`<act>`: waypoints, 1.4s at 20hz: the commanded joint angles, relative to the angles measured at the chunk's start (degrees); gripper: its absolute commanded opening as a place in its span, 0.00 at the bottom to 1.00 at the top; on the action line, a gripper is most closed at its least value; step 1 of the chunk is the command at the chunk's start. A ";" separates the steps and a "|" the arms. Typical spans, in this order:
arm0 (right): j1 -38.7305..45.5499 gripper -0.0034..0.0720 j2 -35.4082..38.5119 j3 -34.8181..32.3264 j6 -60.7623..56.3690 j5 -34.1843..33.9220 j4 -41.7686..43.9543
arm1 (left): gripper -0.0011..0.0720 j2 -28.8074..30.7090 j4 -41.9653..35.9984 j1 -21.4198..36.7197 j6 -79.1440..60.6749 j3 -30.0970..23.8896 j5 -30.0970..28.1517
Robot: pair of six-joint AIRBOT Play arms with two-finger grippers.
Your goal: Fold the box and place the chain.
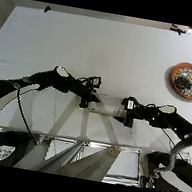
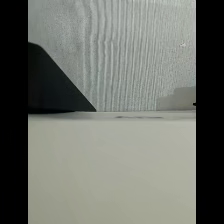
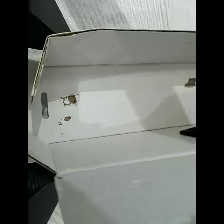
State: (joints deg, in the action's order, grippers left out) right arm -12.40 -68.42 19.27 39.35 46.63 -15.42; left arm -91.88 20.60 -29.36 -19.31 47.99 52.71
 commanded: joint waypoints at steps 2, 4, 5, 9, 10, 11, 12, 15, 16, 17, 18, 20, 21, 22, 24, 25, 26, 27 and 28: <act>0.02 0.91 -0.04 0.00 -0.31 -1.36 -0.39 | 0.03 -0.04 -0.09 -0.02 0.07 0.07 -0.20; 0.02 0.90 -0.11 0.00 -0.28 -2.49 -0.39 | 0.03 -0.04 -0.09 -0.02 0.07 0.07 -0.17; 0.02 0.82 -0.11 0.00 -0.28 -2.75 -0.42 | 0.03 -0.04 -0.09 -0.02 0.07 0.07 -0.17; 0.02 0.72 -0.11 0.00 0.17 -3.30 -0.50 | 0.03 -0.04 -0.17 -0.02 0.07 0.07 -0.17; 0.02 0.64 -0.11 0.00 0.15 -3.41 -1.07 | 0.03 -0.04 -0.20 -0.02 0.07 0.07 -0.20; 0.02 0.58 -0.11 -0.02 0.11 -3.41 -1.99 | 0.03 -0.04 -0.20 -0.02 0.07 0.07 -0.17; 0.02 0.58 -0.11 -0.04 0.09 -3.39 -3.06 | 0.03 -0.04 -0.20 -0.02 0.07 0.07 -0.20; 0.02 0.58 -0.11 -0.04 -0.37 -3.39 -4.37 | 0.03 -0.04 -0.20 -0.02 0.07 0.07 -0.20; 0.00 0.58 -0.11 -0.04 -0.37 -3.39 -4.92 | 0.03 -0.04 -0.20 -0.02 0.07 0.07 -0.17; -0.20 0.58 -0.11 -0.07 -0.59 -3.45 -6.08 | 0.03 -0.04 -0.20 -0.02 0.07 0.07 -0.17; -0.59 0.58 -0.11 -0.24 -0.81 -3.65 -6.88 | 0.03 -0.04 -0.17 -0.02 0.07 0.07 -0.17; -1.20 0.58 -0.11 -0.42 -0.81 -3.91 -6.58 | 0.03 -0.04 -0.20 -0.02 0.07 0.07 -0.17; -1.20 0.58 -0.11 -0.42 -0.83 -4.00 -6.36 | 0.03 -0.04 -0.20 -0.02 0.07 0.07 -0.20; -1.22 0.58 -0.11 -0.42 -1.07 -4.02 -6.40 | 0.03 -0.04 -0.20 -0.02 0.07 0.07 -0.17; -1.22 0.58 -0.11 -0.42 -1.49 -4.02 -6.40 | 0.03 -0.04 -0.20 -0.02 0.07 0.07 -0.17; -1.22 0.58 -0.11 -0.42 -1.81 -4.02 -6.45 | 0.03 -0.04 -0.20 -0.02 0.07 0.07 -0.17; -1.22 0.59 -0.11 -0.42 -1.86 -4.00 -6.45 | 0.03 -0.04 -0.20 -0.02 0.07 0.07 -0.17; -1.20 0.59 -0.11 -0.42 -1.86 -4.00 -6.45 | 0.03 -0.04 -0.20 -0.02 0.07 0.07 -0.17; -1.20 0.61 -0.11 -0.42 -1.86 -4.00 -6.38 | 0.03 -0.04 -0.20 -0.02 0.07 0.07 -0.20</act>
State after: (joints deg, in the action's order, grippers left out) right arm -13.54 -68.49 18.87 37.85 42.63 -21.67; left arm -91.90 20.40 -29.41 -19.25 47.99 52.58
